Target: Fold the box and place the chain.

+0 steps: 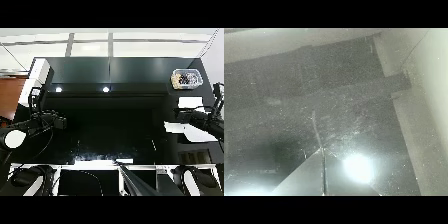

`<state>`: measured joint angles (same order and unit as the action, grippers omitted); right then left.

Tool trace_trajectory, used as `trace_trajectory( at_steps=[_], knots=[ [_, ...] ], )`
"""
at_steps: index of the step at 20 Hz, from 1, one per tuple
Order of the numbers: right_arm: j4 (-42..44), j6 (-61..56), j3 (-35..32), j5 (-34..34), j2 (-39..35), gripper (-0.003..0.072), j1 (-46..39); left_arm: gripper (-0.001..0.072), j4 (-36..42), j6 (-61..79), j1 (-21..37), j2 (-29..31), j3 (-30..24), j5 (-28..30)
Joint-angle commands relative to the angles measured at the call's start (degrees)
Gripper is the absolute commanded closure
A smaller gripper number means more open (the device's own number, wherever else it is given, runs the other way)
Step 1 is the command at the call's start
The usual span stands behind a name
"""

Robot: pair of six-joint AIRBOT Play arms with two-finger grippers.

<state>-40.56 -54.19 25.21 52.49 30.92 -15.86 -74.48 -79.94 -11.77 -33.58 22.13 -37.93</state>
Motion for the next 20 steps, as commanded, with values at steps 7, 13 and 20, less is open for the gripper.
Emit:
trace_trajectory(
  at_steps=[7, 13, 20],
  knots=[
    [0.02, -0.02, 0.00, 0.00, -0.04, 0.0670, 0.02, 0.0677, 0.00, 0.02, -0.02, 0.04, -0.04, 0.02],
    [0.02, -0.02, 0.00, 0.00, -0.04, 0.0670, 0.02, 0.0677, 0.00, 0.02, -0.02, 0.04, -0.04, 0.00],
    [3.19, -0.02, 0.00, -4.48, -0.04, 0.0669, 0.02, 0.0677, 6.86, -1.49, -0.02, 0.02, -0.07, 11.13]
  ],
)
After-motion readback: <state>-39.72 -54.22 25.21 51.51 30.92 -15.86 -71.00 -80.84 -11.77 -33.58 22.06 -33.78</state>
